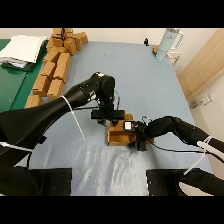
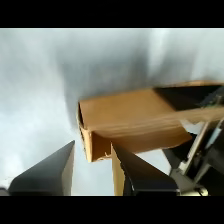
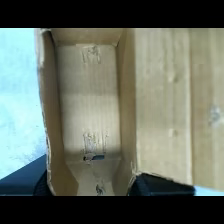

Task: Fold the box.

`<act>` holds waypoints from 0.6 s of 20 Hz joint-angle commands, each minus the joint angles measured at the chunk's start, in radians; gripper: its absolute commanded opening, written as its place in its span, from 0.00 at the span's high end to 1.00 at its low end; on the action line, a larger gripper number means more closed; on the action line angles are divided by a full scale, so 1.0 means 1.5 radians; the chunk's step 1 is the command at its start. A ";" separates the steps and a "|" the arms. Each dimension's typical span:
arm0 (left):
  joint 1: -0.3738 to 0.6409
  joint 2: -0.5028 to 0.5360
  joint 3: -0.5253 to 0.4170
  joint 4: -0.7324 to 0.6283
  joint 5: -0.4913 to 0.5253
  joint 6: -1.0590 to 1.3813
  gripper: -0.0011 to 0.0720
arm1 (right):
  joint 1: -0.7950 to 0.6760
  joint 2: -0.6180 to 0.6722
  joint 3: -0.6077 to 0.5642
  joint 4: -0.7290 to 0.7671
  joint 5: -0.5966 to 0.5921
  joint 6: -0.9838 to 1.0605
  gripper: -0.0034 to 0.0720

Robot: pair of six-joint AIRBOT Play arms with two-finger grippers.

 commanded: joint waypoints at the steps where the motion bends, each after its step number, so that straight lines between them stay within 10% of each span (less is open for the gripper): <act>1: 0.011 -0.001 0.005 -0.019 0.002 0.029 0.47 | 0.000 0.001 0.001 0.010 0.002 0.006 0.27; 10: 0.057 0.018 0.005 -0.016 0.013 0.140 0.52 | 0.000 0.001 0.001 0.010 0.002 0.006 0.27; 12: 0.085 0.041 0.005 -0.005 0.009 0.195 0.97 | 0.000 0.001 0.001 0.010 0.002 0.006 0.27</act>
